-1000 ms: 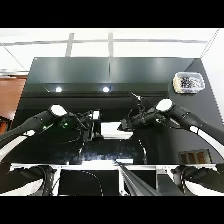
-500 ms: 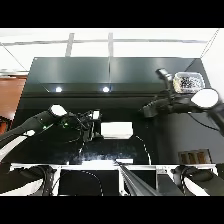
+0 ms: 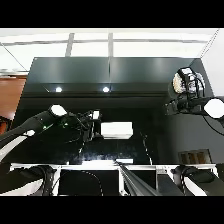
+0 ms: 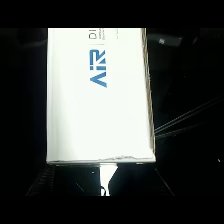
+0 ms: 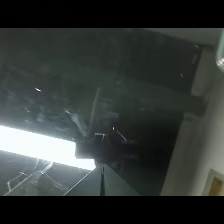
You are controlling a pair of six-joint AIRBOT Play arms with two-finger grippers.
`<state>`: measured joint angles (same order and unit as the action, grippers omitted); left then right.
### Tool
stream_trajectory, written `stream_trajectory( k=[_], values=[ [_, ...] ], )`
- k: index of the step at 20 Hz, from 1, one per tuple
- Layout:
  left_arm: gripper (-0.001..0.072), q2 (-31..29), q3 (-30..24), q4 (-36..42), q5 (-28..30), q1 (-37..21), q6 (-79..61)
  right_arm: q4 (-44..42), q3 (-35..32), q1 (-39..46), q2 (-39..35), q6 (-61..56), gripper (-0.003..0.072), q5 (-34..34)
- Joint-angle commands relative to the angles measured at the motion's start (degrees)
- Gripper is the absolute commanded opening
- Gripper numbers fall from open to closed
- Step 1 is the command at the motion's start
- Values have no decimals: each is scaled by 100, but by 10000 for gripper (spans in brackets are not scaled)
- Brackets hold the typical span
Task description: Fold the box and place the chain.
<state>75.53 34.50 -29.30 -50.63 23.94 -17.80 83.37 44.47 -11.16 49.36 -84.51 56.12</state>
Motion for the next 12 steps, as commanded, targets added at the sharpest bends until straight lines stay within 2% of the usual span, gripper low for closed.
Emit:
stream_trajectory(
  k=[1,2,3,8,10,12],
  values=[
    [430,-9,4,-2,-37,-2,0,214,-57,9,-22,-229,3,20],
    [620,-52,7,-4,-61,-7,26,214,-59,9,-22,-234,4,22],
    [716,-118,13,-4,-63,-9,105,214,-57,9,-24,-258,3,26],
    [716,-883,109,-662,-319,-13,1204,219,-57,9,-24,-299,4,46],
    [716,-1196,146,-448,-317,7,1528,219,-57,9,-22,-369,4,22],
    [716,-1215,337,-157,-361,208,1532,219,-57,9,-22,-549,3,-101]
  ],
)
